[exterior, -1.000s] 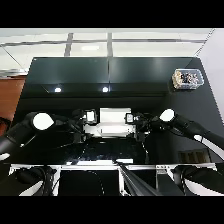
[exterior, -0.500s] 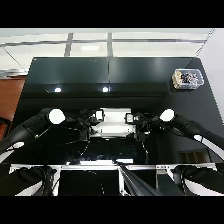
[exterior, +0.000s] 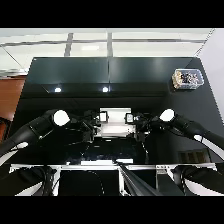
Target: Fold the box and place the chain.
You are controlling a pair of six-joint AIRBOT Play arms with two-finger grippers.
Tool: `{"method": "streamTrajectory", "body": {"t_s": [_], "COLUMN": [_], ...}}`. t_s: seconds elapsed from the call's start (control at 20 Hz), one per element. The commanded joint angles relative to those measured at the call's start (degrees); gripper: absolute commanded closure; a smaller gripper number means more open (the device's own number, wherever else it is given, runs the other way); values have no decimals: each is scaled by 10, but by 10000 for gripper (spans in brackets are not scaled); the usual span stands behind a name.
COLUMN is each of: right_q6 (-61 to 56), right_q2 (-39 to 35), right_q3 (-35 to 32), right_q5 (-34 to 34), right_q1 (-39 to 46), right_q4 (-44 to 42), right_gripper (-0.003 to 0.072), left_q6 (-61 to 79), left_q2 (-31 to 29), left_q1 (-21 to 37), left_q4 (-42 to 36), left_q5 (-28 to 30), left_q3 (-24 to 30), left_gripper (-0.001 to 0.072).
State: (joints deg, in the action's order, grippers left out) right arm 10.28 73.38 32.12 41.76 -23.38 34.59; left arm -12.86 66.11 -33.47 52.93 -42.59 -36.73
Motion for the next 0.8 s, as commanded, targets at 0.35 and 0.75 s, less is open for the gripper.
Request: {"method": "streamTrajectory", "body": {"t_s": [0.35, 0.75], "right_q6": [0, 0], "right_q2": [0, 0], "right_q3": [0, 0], "right_q5": [0, 0], "right_q1": [0, 0], "right_q4": [0, 0], "right_gripper": [275, 275], "left_q6": [-8, -9], "left_q2": [29, 29], "left_q1": [-4, -3], "left_q4": [-87, -86], "left_q5": [15, -11], "left_q3": [0, 0], "left_gripper": [656, 551]}}
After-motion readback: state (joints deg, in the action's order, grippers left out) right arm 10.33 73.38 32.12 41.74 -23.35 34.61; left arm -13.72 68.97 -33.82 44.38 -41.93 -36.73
